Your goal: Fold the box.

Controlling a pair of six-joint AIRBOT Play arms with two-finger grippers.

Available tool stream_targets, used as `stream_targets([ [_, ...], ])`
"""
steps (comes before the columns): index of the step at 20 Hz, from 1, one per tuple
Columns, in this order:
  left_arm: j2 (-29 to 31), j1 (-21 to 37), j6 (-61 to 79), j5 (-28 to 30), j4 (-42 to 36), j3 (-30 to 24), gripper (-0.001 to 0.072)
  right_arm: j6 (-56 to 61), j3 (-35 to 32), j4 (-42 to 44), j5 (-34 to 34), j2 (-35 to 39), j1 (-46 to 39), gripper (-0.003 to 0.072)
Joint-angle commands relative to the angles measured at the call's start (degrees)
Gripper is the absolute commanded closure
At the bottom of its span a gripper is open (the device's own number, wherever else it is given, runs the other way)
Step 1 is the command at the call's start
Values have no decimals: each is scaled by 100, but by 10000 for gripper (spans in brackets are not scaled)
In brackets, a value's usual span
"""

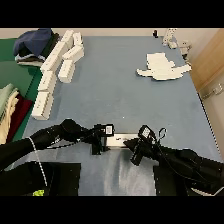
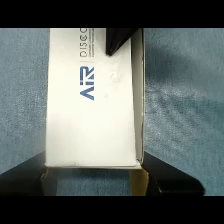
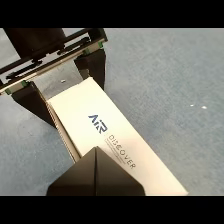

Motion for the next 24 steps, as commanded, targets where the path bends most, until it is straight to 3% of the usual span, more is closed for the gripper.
stream_targets([
  [1, 4, 2, 4, 2, 4, 4, 200, -26, 37, -98, 251, 317, -2, 674],
  [8, 4, 2, 4, 2, 4, 4, 199, -162, 636, -754, 94, 354, -216, 649],
  [13, 4, 2, 4, 2, 4, 4, 200, -48, 2787, -2382, -1996, -573, -1611, 672],
  [18, 4, 2, 4, 2, 4, 4, 200, 2079, 5276, -2887, -4465, -2302, -3187, 672],
  [21, 4, 2, 4, 2, 4, 4, 200, 2981, 5987, -3021, -5386, -3115, -3864, 672],
  [24, 4, 2, 4, 2, 4, 4, 200, 3281, 6089, -3018, -5657, -3582, -4229, 671],
])
